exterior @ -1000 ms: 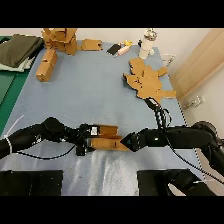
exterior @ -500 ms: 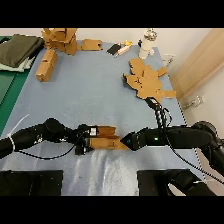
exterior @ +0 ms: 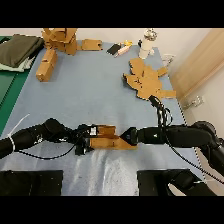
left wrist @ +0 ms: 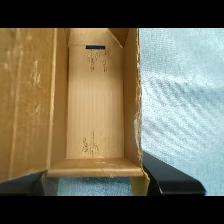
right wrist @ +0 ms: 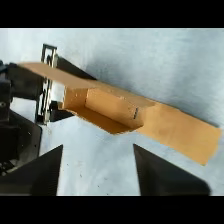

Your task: Fold the box.

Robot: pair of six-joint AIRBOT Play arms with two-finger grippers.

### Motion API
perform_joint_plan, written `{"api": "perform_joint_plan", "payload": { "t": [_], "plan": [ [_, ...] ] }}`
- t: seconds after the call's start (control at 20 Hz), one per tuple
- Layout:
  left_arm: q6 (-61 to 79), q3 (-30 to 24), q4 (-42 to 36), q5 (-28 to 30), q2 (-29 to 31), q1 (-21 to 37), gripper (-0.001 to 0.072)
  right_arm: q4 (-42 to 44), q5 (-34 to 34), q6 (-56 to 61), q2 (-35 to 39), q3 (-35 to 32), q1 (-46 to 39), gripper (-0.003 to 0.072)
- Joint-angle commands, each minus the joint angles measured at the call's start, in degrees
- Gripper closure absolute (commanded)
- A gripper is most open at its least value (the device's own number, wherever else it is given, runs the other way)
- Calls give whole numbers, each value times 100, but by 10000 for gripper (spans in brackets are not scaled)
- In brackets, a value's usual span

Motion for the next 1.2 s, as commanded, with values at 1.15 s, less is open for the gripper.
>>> {"api": "perform_joint_plan", "payload": {
  "t": [1.15],
  "plan": [
    [-4,-4,9,26,-2,7,199,157,2223,-1360,-3807,638,979,684]
  ]
}}
